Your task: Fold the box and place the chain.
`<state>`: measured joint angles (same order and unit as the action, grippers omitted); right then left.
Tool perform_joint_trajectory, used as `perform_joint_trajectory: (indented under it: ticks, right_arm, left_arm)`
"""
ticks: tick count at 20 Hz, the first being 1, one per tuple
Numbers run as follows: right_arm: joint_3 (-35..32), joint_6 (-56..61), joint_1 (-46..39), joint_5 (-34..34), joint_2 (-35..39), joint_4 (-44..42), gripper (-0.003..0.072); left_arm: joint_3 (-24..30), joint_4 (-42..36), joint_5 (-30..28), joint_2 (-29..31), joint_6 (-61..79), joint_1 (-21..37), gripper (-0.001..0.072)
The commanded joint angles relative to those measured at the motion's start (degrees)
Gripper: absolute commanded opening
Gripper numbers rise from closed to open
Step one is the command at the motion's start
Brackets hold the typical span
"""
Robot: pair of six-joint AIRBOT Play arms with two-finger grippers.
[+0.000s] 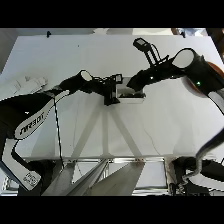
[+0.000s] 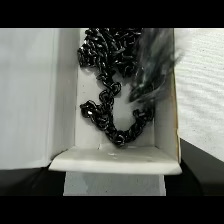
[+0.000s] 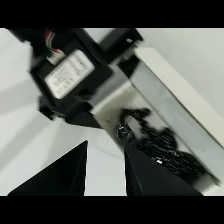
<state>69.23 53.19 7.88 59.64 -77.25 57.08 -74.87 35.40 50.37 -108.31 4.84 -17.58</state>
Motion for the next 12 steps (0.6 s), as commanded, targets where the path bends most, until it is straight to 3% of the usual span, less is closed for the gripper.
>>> perform_joint_trajectory:
  ticks: [1,6,9,12]
  right_arm:
    - [0.0,-4.3,-1.4,1.2,0.0,6.7,0.0268]
    - [0.0,-17.8,-11.8,8.5,0.0,5.0,0.0268]
    - [-1.6,-26.7,-16.8,8.9,-0.6,5.5,0.0268]
    - [-3.7,-36.5,-16.6,8.7,-3.5,6.0,0.0275]
  left_arm:
    - [0.0,0.0,0.0,0.0,0.0,0.0,0.0214]
    - [0.0,0.0,0.0,0.0,0.0,0.0,0.0214]
    - [0.0,0.0,0.0,0.0,0.0,0.0,0.0214]
    - [0.0,0.0,0.0,0.0,0.0,0.0,0.0214]
